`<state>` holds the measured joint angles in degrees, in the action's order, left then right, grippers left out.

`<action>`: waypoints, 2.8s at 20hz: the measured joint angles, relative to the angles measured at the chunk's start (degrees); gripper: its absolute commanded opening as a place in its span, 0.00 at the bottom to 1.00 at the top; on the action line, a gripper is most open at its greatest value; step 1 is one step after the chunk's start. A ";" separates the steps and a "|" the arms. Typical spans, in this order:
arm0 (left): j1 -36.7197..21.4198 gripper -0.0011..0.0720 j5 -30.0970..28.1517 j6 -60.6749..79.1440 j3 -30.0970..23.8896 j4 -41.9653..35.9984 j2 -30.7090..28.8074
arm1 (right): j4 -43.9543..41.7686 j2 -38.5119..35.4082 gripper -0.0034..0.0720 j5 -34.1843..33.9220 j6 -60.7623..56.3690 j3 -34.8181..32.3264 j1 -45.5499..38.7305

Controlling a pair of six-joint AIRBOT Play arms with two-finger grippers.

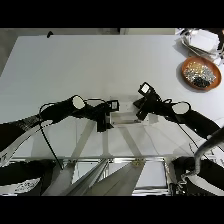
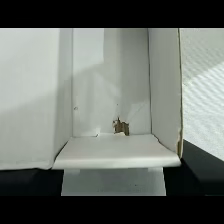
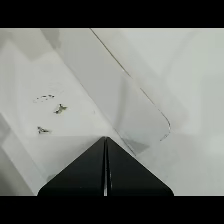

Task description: Fold the box and place the chain.

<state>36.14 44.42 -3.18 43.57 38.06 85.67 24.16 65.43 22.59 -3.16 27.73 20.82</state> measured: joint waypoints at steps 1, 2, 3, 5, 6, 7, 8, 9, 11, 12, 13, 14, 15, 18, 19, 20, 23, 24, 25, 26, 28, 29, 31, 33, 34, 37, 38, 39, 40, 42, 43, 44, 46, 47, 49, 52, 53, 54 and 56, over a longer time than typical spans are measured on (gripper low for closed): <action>0.00 0.45 0.00 0.02 0.00 0.00 0.00 | 0.02 0.92 0.07 -0.13 -0.76 0.00 0.02; 0.00 0.45 0.00 0.04 0.00 0.00 0.00 | 0.00 1.46 0.07 -0.20 -1.46 0.00 0.04; 0.00 0.45 -0.02 0.07 0.00 0.00 0.00 | 0.00 1.84 0.07 0.00 -1.86 0.00 0.07; 0.00 0.45 -0.02 0.15 0.00 0.02 0.00 | 0.00 1.88 0.07 0.61 -2.56 0.00 0.07; 0.00 0.45 -0.02 0.22 0.00 0.09 0.00 | 0.09 1.53 0.06 1.01 -2.69 0.00 0.07; 0.00 0.45 -0.02 0.24 0.00 0.11 0.00 | 0.07 1.03 0.06 1.51 -2.86 0.00 0.07; 0.00 0.45 -0.02 0.24 0.00 0.13 0.00 | 0.26 0.35 0.06 2.34 -2.86 0.00 0.09; 0.00 0.45 -0.02 0.24 0.00 0.13 0.00 | 0.70 -0.63 0.06 3.32 -2.86 0.00 0.11; 0.00 0.45 -0.04 0.26 0.00 0.13 0.00 | 2.71 -3.23 0.07 5.42 -2.89 -0.02 0.09; 0.00 0.45 -0.04 0.24 0.00 0.13 0.00 | 4.17 -4.96 0.07 6.88 -2.91 -0.02 0.11; 0.00 0.45 -0.04 0.24 0.00 0.13 0.00 | 5.60 -6.73 0.07 8.07 -3.04 -0.04 0.11; 0.00 0.45 -0.04 0.24 0.00 0.13 0.00 | 7.17 -8.85 0.06 9.22 -3.43 -0.04 0.11; 0.00 0.45 -0.04 0.24 0.00 0.13 0.00 | 8.83 -10.91 0.06 10.16 -4.24 -0.04 0.11; 0.00 0.45 -0.04 0.22 0.00 0.11 0.00 | 15.63 -17.11 0.06 12.87 -8.46 -0.04 0.11; 0.00 0.45 -0.04 0.22 0.00 0.11 0.00 | 18.51 -18.64 0.06 13.86 -10.36 -0.04 0.11; 0.00 0.45 -0.04 0.22 0.00 0.11 0.00 | 22.10 -19.98 0.06 15.13 -12.59 -0.04 0.11; 0.00 0.45 -0.02 0.20 0.00 0.09 0.00 | 33.53 -22.01 0.07 20.33 -18.67 -0.04 0.11; 0.00 0.45 -0.04 0.20 0.00 0.11 0.00 | 37.35 -22.36 0.07 22.38 -20.06 -0.07 0.11; 0.00 0.45 -0.04 0.20 0.00 0.09 0.00 | 40.85 -22.64 0.07 24.22 -21.14 -0.07 0.11; 0.00 0.45 -0.02 0.20 0.00 0.09 0.00 | 43.74 -22.80 0.07 25.49 -21.84 -0.07 0.11; 0.00 0.45 -0.04 0.20 0.00 0.09 0.00 | 48.06 -23.02 0.07 27.06 -22.69 -0.07 0.11; 0.00 0.45 -0.02 0.20 0.00 0.09 0.00 | 49.51 -23.08 0.07 27.45 -22.93 -0.07 0.11; 0.00 0.45 -0.04 0.20 0.00 0.09 0.00 | 51.34 -22.77 0.07 27.63 -23.23 -0.07 0.11; 0.00 0.45 -0.02 0.20 0.00 0.09 0.00 | 52.33 -21.64 0.07 27.61 -23.43 -0.04 0.11; 0.00 0.45 -0.02 0.20 0.00 0.09 0.00 | 52.63 -20.76 0.07 27.63 -23.43 -0.07 0.11; 0.00 0.45 -0.02 0.20 0.00 0.09 0.00 | 52.48 -17.16 0.07 27.50 -23.41 -0.07 0.11; 0.00 0.45 -0.02 0.20 0.00 0.09 0.00 | 52.06 -16.11 0.07 27.47 -23.30 -0.07 0.11; 0.00 0.45 -0.02 0.17 0.00 0.09 0.00 | 51.63 -15.26 0.07 27.43 -22.71 -0.07 0.11; 0.00 0.45 -0.02 0.17 0.00 0.07 0.00 | 51.08 -14.69 0.06 27.36 -22.32 -0.07 0.11; 0.00 0.45 -0.02 0.17 0.00 0.07 0.00 | 49.64 -13.92 0.06 27.23 -20.96 -0.07 0.11; 0.00 0.45 -0.02 0.17 0.00 0.07 0.00 | 48.48 -13.68 0.06 27.17 -20.17 -0.04 0.11; 0.00 0.45 -0.02 0.17 0.00 0.07 0.00 | 47.34 -13.53 0.06 27.21 -19.26 -0.04 0.11; 0.00 0.45 -0.02 0.17 0.00 0.07 0.00 | 45.31 -13.31 0.06 27.12 -17.51 -0.04 0.11; 0.00 0.45 -0.02 0.17 0.00 0.07 0.00 | 44.81 -13.22 0.06 27.06 -16.63 -0.04 0.11; 0.00 0.45 -0.02 0.17 0.00 0.07 0.00 | 44.33 -12.87 0.07 26.84 -15.78 -0.04 0.11; 0.00 0.45 -0.02 0.17 0.00 0.07 0.00 | 43.87 -11.41 0.07 26.27 -14.97 -0.04 0.11; 0.00 0.45 -0.02 0.17 0.00 0.07 0.00 | 43.74 -10.67 0.22 25.81 -14.95 -0.04 0.11; 0.00 0.45 -0.02 0.17 0.00 0.07 0.00 | 43.45 -9.79 0.44 25.05 -14.82 -0.04 0.11; 0.00 0.45 -0.02 0.17 0.00 0.07 0.00 | 42.05 -8.15 0.49 22.88 -14.56 -0.04 0.11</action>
<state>36.14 44.40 -3.01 43.57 38.13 85.67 66.22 57.28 45.47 -17.72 27.68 20.93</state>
